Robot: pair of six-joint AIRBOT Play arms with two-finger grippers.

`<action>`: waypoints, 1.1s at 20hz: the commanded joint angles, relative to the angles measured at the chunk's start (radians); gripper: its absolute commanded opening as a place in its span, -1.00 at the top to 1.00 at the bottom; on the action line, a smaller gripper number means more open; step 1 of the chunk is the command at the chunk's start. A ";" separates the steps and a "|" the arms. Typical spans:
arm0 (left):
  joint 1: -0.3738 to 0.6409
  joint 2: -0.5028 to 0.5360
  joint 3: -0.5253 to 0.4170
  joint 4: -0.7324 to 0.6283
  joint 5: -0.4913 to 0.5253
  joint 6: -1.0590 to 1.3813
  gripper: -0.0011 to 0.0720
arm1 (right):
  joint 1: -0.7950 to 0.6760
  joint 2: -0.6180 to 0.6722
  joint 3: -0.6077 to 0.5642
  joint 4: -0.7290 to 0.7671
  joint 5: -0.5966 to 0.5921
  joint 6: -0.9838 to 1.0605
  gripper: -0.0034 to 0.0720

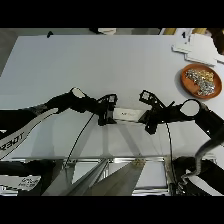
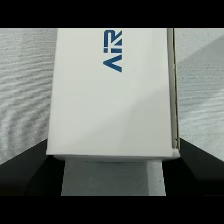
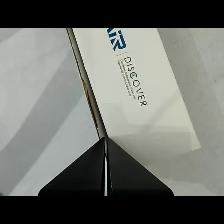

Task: Fold the box and place the chain.

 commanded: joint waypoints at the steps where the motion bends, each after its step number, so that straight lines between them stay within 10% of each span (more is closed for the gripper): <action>1: 0.000 0.001 0.001 0.001 0.000 0.003 0.40 | -0.001 0.001 0.000 -0.024 -0.004 0.000 0.87; 22: 0.000 0.001 0.001 0.001 0.000 0.003 0.40 | -0.001 0.036 0.000 -0.049 0.021 0.011 0.87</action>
